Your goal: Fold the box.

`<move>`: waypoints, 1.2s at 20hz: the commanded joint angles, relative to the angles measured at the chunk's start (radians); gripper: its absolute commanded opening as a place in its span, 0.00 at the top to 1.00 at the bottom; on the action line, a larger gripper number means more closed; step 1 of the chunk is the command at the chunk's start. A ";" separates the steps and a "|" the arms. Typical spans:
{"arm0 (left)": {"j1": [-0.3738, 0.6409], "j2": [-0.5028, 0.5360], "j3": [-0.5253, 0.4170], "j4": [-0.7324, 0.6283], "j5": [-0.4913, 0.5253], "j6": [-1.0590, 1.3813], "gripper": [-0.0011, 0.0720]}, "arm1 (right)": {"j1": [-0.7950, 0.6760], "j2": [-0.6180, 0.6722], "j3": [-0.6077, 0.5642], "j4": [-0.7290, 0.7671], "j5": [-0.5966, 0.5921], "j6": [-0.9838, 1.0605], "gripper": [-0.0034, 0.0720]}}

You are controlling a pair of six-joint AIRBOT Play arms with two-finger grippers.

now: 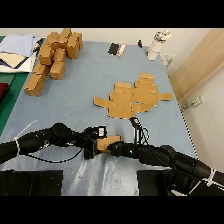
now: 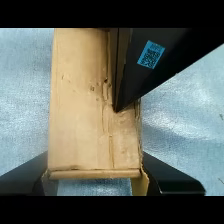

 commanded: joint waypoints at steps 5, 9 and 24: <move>0.000 0.000 0.000 0.000 0.000 0.000 0.34 | 0.001 0.019 0.005 -0.005 0.007 0.000 0.95; 0.001 0.000 0.000 0.000 0.000 0.000 0.34 | -0.016 0.158 0.048 -0.086 -0.053 0.009 0.95; 0.000 0.000 0.000 -0.001 0.000 0.000 0.34 | -0.269 0.280 0.112 -0.454 -0.127 0.407 0.95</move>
